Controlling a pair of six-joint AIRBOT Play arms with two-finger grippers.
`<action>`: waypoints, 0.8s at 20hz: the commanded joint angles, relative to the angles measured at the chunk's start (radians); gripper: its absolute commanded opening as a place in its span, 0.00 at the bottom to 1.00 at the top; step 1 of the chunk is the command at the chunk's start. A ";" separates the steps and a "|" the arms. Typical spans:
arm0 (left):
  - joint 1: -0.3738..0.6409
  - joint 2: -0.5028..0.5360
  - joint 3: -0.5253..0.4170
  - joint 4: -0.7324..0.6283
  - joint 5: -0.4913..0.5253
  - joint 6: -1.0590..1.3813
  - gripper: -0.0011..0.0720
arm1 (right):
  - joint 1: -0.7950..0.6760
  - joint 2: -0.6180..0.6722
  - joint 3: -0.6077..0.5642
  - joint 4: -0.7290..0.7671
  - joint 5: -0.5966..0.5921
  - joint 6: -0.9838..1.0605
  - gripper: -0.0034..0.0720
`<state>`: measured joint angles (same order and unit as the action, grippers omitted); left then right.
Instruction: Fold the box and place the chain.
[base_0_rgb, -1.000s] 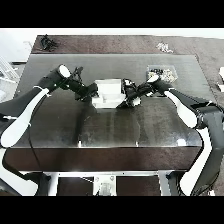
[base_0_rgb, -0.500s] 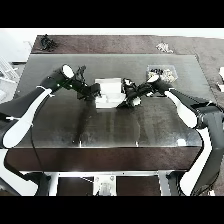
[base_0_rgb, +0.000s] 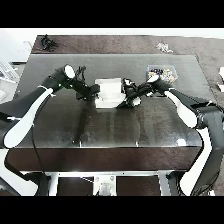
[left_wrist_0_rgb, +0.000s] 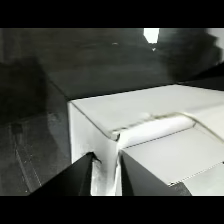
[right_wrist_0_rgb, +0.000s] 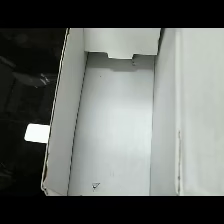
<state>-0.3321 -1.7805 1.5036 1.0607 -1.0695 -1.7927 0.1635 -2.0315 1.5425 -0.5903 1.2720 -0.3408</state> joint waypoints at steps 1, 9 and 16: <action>0.000 -0.001 0.000 0.024 -0.008 -0.013 0.33 | 0.000 0.000 0.000 0.000 0.001 0.000 0.79; -0.011 -0.003 0.010 0.061 -0.024 -0.019 0.52 | 0.000 0.000 0.000 0.000 0.001 0.000 0.79; -0.035 -0.061 0.145 0.117 -0.122 -0.051 0.52 | 0.000 0.000 0.000 0.000 0.001 0.000 0.79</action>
<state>-0.3607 -1.8351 1.6161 1.1683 -1.1748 -1.8336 0.1635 -2.0319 1.5425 -0.5911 1.2770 -0.3428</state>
